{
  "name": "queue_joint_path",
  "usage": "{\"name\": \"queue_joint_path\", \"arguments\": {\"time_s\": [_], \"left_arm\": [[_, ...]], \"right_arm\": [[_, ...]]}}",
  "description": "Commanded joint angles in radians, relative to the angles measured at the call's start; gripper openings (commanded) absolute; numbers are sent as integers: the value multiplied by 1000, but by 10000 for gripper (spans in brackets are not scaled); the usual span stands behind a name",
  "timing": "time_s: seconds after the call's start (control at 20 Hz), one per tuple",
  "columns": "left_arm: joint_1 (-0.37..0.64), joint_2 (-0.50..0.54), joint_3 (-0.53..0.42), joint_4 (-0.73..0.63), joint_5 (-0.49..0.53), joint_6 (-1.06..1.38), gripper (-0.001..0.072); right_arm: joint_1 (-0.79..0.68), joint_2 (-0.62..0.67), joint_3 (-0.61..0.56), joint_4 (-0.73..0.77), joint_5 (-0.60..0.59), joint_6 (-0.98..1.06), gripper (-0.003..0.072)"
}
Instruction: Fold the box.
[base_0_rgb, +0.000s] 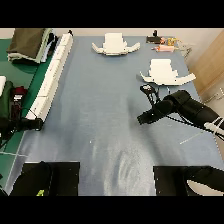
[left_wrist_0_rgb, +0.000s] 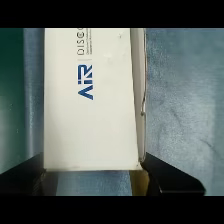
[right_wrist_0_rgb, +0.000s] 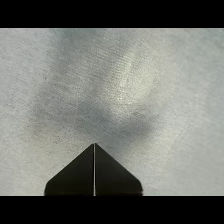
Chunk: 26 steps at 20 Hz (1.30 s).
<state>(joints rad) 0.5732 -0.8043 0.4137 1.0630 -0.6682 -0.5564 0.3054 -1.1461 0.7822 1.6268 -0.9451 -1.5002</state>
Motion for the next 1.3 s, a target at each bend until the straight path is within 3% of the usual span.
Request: {"name": "queue_joint_path", "arguments": {"time_s": [0.0,0.25,0.9,1.25], "left_arm": [[6,-95,2,-111,89,109,540],[6,-168,5,-225,94,264,540],[8,-168,5,-226,123,279,540],[6,-169,5,-237,84,275,541]], "right_arm": [[0,0,1,0,0,0,3],[0,0,1,0,0,0,4],[0,-1,1,1,0,0,4],[0,-1,1,1,0,0,4]]}}
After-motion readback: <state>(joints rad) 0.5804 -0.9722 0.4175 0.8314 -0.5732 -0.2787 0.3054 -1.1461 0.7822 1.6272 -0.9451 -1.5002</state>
